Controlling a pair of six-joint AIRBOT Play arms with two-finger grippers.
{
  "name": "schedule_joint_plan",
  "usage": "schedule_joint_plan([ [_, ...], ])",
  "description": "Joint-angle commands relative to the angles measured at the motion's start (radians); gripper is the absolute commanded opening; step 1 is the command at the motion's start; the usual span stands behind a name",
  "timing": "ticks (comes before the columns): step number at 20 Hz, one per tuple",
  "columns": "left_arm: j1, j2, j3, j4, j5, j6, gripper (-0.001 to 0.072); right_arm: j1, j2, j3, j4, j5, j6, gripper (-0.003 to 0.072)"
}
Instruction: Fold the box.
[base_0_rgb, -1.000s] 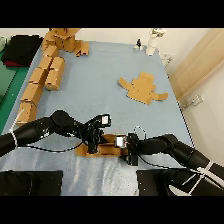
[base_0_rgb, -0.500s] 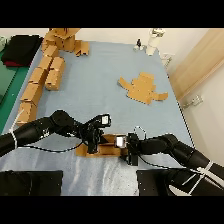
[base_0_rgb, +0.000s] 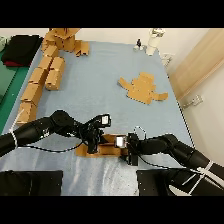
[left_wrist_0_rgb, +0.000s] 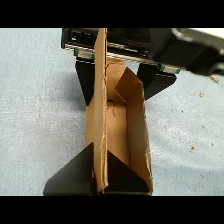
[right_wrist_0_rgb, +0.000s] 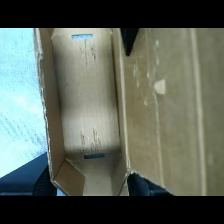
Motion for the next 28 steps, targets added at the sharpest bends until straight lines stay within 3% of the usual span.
schedule_joint_plan([
  [1,0.0,0.0,0.0,0.0,-0.016,-0.001,0.0013,0.001,0.001,0.001,0.0,0.0,0.0,0.0499],
  [5,0.004,0.001,0.001,0.002,0.005,-0.001,0.0016,0.001,0.001,0.001,-0.001,0.0,0.0,0.0499],
  [6,0.008,0.001,0.0,0.003,0.006,-0.002,0.0213,0.001,0.001,0.0,-0.001,0.0,0.0,0.0499],
  [7,0.017,0.001,0.001,0.003,0.01,-0.041,0.0478,0.001,0.001,0.001,-0.001,0.0,0.0,0.0499],
  [12,0.108,0.079,0.001,0.097,-0.001,-0.265,0.0493,0.001,0.001,0.001,-0.004,0.0,0.0,0.0499],
  [14,0.157,0.163,0.001,0.216,-0.073,-0.418,0.0493,0.001,0.001,0.0,-0.004,0.0,0.0,0.0499],
  [16,0.177,0.255,0.001,0.383,-0.197,-0.648,0.0491,0.001,0.001,0.001,-0.004,0.0,0.0,0.0499],
  [17,0.174,0.293,0.001,0.441,-0.27,-0.808,0.0385,0.001,0.001,0.001,-0.005,0.0,0.0,0.0499],
  [18,0.169,0.319,0.0,0.449,-0.357,-0.941,0.0067,0.001,0.001,0.001,-0.005,0.0,0.0,0.0499],
  [19,0.156,0.337,-0.002,0.436,-0.437,-1.058,0.0012,0.001,0.001,0.001,-0.005,0.0,0.0,0.0498],
  [21,0.089,0.346,-0.017,0.352,-0.496,-1.329,0.0011,0.001,0.001,0.001,-0.011,0.0,0.0,0.0499],
  [23,-0.033,0.341,-0.042,0.212,-0.423,-1.388,0.0011,0.001,0.001,0.001,-0.011,0.0,0.0,0.0499],
  [25,-0.152,0.32,-0.047,0.108,-0.248,-1.413,0.0012,0.001,0.001,0.001,-0.011,0.0,0.0,0.0499],
  [28,-0.211,0.269,-0.047,0.022,-0.046,-1.394,0.0011,0.001,0.001,0.0,-0.011,0.0,0.0,0.0499],
])
